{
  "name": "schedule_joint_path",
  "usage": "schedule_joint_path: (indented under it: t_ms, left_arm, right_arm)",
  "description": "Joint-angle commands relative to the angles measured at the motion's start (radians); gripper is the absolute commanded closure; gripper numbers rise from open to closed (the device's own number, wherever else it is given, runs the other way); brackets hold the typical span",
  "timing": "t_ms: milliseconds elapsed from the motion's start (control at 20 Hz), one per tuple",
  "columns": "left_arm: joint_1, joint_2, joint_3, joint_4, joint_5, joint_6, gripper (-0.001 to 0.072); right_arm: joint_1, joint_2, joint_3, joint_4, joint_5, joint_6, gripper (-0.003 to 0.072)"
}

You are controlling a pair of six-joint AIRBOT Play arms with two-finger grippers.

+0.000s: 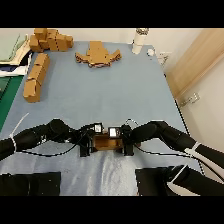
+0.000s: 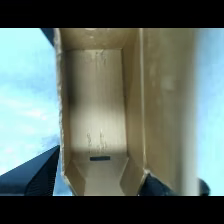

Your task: Fold the box.

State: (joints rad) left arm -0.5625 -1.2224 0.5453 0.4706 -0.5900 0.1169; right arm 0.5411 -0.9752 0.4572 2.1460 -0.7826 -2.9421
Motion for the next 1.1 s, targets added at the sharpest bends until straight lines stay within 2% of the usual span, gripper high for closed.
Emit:
schedule_joint_path:
  t_ms: [0, 300, 400, 550, 750, 900, 1050]
  left_arm:
    - [0.001, 0.0, 0.0, 0.0, 0.004, -0.002, 0.0183]
    - [0.001, 0.0, 0.0, 0.0, 0.004, -0.002, 0.0183]
    - [0.001, 0.0, 0.0, 0.0, 0.004, -0.002, 0.0184]
    - [0.001, 0.0, 0.0, 0.0, 0.004, -0.002, 0.0183]
    - [0.001, 0.0, 0.0, 0.0, 0.004, -0.002, 0.0183]
    - [0.001, 0.0, 0.0, 0.0, 0.004, -0.002, 0.0183]
    - [0.001, 0.0, 0.0, 0.0, 0.004, -0.002, 0.0183]
  right_arm:
    - [0.0, 0.057, 0.003, -0.064, -0.043, 0.075, -0.0034]
    - [0.0, 0.195, 0.003, -0.172, -0.059, 0.202, -0.0034]
    - [0.0, 0.247, 0.003, -0.217, -0.06, 0.348, -0.0034]
    - [0.0, 0.333, 0.003, -0.23, -0.076, 0.674, -0.0034]
    - [0.0, 0.413, 0.003, -0.094, -0.151, 1.054, -0.0034]
    - [0.003, 0.422, 0.003, 0.071, -0.166, 1.217, -0.0034]
    - [0.003, 0.415, 0.002, 0.076, -0.169, 1.391, -0.0034]
